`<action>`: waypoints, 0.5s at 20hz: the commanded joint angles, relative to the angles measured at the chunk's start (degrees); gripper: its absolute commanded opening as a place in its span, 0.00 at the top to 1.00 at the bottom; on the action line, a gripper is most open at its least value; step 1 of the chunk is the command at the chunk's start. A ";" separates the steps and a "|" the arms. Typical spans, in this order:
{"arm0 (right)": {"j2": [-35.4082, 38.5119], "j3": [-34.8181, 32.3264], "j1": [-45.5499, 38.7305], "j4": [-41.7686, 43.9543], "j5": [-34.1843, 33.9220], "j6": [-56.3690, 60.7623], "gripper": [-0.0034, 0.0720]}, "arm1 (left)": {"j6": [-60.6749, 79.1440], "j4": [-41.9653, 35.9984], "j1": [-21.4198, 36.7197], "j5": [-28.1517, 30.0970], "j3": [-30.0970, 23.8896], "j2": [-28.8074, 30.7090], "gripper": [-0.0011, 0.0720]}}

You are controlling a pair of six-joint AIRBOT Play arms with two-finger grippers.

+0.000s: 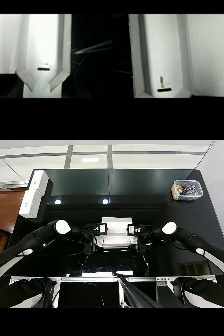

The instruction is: Fold the box and place the chain.

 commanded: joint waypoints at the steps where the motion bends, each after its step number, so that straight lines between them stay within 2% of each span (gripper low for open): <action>1: -0.02 0.00 0.00 0.00 0.04 0.00 0.79 | 0.00 2.25 0.00 0.28 -0.02 -0.09 0.11; 3: -0.02 0.00 0.00 0.00 0.04 0.00 0.79 | 0.02 2.29 0.00 0.33 -0.02 -0.09 0.47; 4: -0.02 0.00 0.00 0.00 0.02 0.00 0.79 | 0.00 2.21 0.00 0.57 -0.02 -0.09 0.53; 7: -0.02 0.00 0.00 0.00 0.04 0.00 0.79 | -0.22 0.74 -0.02 1.31 -0.02 -0.09 0.55; 8: -0.02 0.00 0.00 0.00 0.04 0.00 0.79 | -0.22 -0.83 -0.02 1.33 -0.02 -0.09 0.66; 10: 0.00 0.00 0.00 0.00 0.02 0.00 0.79 | -0.26 -5.88 -0.02 1.29 -0.02 -0.20 0.69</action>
